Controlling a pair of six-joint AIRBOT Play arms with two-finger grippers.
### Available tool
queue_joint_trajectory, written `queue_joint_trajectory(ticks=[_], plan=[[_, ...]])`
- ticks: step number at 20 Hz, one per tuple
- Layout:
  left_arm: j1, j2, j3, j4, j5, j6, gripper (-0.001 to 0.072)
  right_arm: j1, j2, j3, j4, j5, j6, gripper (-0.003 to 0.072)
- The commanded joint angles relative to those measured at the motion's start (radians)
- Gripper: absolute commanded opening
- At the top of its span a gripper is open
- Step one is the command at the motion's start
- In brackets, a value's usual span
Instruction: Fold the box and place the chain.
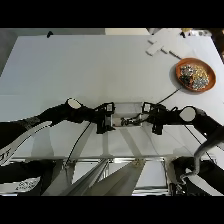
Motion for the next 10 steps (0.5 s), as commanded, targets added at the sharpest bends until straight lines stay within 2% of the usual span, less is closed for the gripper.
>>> queue_joint_trajectory(ticks=[1, 3, 7, 10], plan=[[0.000, 0.001, 0.000, 0.000, 0.000, 0.000, 0.0134, -0.018, 0.135, 0.001, -0.033, 0.009, 0.140, 0.0015], [0.000, 0.001, 0.000, 0.001, 0.000, 0.000, 0.0134, -0.025, 0.237, 0.002, 0.003, 0.057, 0.140, 0.0015], [0.000, 0.001, 0.000, 0.000, 0.000, 0.000, 0.0134, -0.025, 0.451, 0.003, 0.262, 0.080, 0.110, 0.0015], [0.000, 0.001, 0.000, 0.000, 0.000, 0.000, 0.0134, -0.025, 0.506, 0.026, 0.432, 0.091, 0.028, 0.0015]])
